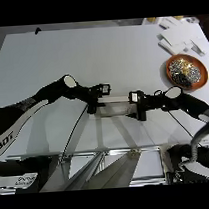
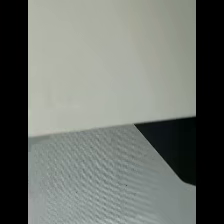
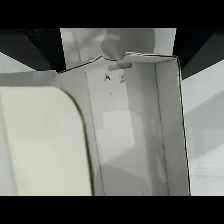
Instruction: Fold the box and place the chain.
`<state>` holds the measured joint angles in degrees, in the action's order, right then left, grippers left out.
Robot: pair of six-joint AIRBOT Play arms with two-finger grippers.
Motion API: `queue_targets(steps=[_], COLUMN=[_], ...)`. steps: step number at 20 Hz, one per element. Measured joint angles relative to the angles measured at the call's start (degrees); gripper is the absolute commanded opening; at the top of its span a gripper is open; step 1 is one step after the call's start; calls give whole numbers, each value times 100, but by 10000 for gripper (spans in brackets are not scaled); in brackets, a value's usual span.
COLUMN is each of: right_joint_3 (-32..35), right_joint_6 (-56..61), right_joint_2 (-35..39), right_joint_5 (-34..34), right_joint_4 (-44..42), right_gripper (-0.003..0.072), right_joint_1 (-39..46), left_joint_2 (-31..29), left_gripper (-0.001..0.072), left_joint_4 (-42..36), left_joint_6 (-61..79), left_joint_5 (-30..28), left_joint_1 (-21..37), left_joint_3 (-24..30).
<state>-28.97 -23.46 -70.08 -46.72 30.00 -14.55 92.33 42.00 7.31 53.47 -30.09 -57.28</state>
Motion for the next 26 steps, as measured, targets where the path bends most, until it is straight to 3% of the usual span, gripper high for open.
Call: queue_targets(steps=[9,16,26], right_joint_3=[-2,-4,-2], right_joint_6=[-354,-658,-439], right_joint_2=[-374,-579,-398], right_joint_5=[-195,-179,-273], right_joint_4=[-168,-367,-323], right_gripper=[689,632,688], right_joint_1=[35,35,153], left_joint_2=[2,2,2], left_gripper=[35,35,35], left_joint_4=[4,-9,-13], left_joint_6=[4,2,-2], left_joint_5=[0,-4,-7], left_joint_1=[-2,-2,-4], left_joint_3=[0,0,0])
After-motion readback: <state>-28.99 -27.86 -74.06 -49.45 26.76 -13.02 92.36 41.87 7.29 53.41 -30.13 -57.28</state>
